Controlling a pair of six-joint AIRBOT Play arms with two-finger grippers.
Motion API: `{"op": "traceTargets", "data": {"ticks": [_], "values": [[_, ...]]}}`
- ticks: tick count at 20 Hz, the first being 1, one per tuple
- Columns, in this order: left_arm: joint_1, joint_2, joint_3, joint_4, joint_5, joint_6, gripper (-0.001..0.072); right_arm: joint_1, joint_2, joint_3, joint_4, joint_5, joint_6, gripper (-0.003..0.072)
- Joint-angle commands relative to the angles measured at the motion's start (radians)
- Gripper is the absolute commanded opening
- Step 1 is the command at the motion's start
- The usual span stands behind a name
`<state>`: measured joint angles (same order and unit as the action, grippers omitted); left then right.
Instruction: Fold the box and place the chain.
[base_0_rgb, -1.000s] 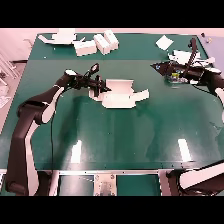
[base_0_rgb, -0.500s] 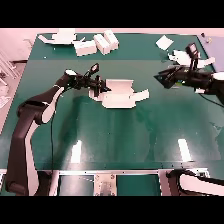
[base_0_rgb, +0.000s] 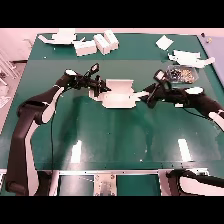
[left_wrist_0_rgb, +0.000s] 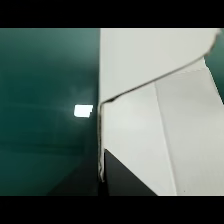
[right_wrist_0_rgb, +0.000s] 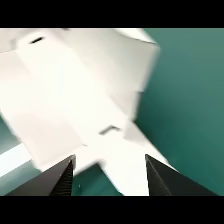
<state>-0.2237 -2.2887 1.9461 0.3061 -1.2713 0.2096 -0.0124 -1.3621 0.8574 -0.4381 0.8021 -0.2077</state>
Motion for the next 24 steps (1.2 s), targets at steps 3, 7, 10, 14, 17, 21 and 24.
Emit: {"op": "traceTargets", "data": {"ticks": [3,7,10,14,17,21,24], "values": [[0.0,-0.001,0.0,0.0,0.0,0.0,0.0031,0.088,-0.019,-0.014,-0.021,0.084,-0.175,0.0518],[0.0,-0.001,0.0,0.0,0.0,0.0,0.0031,0.085,-0.041,-0.014,-0.046,0.119,-0.171,0.052],[0.0,-0.001,0.0,0.0,0.0,0.0,0.0031,0.086,-0.083,-0.014,-0.089,0.1,-0.198,0.0552],[0.0,-0.001,0.0,0.0,0.0,0.0,0.0031,0.086,-0.113,-0.014,-0.107,0.076,-0.211,0.0552],[0.0,-0.001,0.0,0.0,0.0,0.0,0.0031,0.092,-0.12,-0.013,-0.105,0.023,-0.252,0.0552],[0.0,-0.001,0.0,0.0,0.0,0.0,0.0031,0.118,-0.124,-0.013,-0.094,-0.032,-0.266,0.0552],[0.0,-0.001,0.0,0.0,0.0,0.0,0.0031,0.13,-0.138,-0.013,-0.053,-0.081,-0.299,0.0552]]}}
